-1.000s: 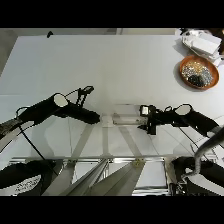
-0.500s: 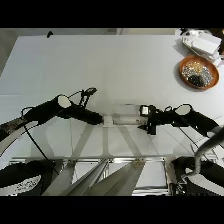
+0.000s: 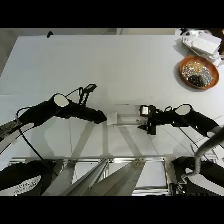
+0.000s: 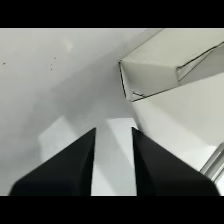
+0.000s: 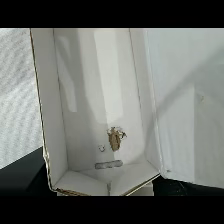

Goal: Fold the box and place the chain.

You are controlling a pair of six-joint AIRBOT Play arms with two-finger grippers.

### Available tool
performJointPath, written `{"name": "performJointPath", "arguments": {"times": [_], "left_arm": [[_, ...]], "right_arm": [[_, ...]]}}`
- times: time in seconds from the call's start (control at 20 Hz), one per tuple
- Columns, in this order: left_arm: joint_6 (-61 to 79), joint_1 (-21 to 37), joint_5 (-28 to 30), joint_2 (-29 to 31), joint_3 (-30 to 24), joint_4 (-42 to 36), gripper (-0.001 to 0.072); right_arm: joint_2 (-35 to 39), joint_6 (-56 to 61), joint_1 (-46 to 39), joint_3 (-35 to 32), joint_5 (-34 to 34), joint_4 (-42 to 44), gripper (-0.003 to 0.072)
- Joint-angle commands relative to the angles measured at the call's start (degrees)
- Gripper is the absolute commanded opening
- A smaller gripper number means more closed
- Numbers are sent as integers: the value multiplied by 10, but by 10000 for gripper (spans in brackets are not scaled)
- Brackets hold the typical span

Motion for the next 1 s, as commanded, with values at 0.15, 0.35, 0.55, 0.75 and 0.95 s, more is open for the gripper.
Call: {"name": "performJointPath", "arguments": {"times": [0.15, 0.35, 0.55, 0.75, 0.95], "left_arm": [[19, -28, 9, 8, 0, -62, 350], [21, -39, 14, 7, 0, -79, 344], [21, -47, 17, 7, 0, -92, 344], [21, -54, 43, 7, 0, -93, 344], [3, -71, 73, -1, 10, -78, 344]], "right_arm": [[0, 0, 0, 0, 0, 0, 399], [0, 0, 0, 0, 0, 0, 399], [0, 0, 0, 0, 0, 0, 399], [0, 0, 0, 0, 0, 0, 399], [0, 0, 0, 0, 0, 0, 399]]}}
